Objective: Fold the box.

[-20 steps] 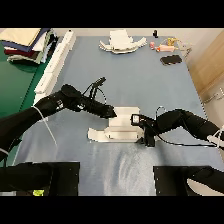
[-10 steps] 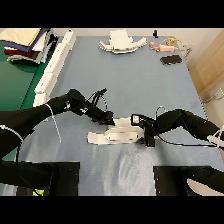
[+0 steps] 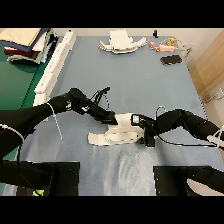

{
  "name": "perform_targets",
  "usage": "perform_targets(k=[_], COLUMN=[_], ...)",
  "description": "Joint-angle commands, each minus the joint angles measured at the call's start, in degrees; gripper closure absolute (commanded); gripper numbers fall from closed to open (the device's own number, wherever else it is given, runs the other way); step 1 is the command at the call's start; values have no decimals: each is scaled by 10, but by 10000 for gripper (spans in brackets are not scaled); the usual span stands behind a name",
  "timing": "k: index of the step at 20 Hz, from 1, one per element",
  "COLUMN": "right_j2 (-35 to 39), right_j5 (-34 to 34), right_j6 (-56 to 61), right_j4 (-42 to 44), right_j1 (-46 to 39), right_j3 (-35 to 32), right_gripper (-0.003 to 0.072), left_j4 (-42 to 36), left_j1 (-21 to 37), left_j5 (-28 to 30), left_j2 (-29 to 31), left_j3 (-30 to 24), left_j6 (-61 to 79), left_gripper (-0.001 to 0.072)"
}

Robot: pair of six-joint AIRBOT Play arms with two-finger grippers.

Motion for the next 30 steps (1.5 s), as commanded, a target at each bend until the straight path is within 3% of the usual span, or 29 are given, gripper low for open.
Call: perform_targets(k=[1, 5, 10, 13, 15, 19, 24, 28, 29, 30], right_j2=[0, 0, 0, 0, 0, 0, 0, 0, 0, 0], right_j5=[0, 0, 0, 0, 0, 0, 0, 0, 0, 0], right_j6=[0, 0, 0, 0, 0, 0, 0, 0, 0, 0], right_j4=[0, 0, 0, 0, 0, 0, 0, 0, 0, 0], right_j1=[0, 0, 0, 0, 0, 0, 0, 0, 0, 0], right_j3=[0, 0, 0, 0, 0, 0, 0, 0, 0, 0], right_gripper=[86, 85, 85, 85, 85, 85, 86, 86, 86, 85], left_j4=[-9, 7, 185, 194, 203, 278, 301, 299, 296, 292], left_j1=[1, 16, 22, 22, 21, 0, -87, -105, -105, -105], left_j5=[-32, -77, -73, -104, -101, -84, 50, 131, 140, 144], left_j2=[0, 36, 179, 263, 290, 295, 295, 271, 261, 251], left_j3=[25, 45, 33, -13, -44, -100, -177, -190, -189, -189], left_j6=[39, 82, 100, 217, 222, 228, 297, 296, 296, 297], left_gripper=[696, 698, 699, 689, 76, 79, 79, 81, 110, 188])
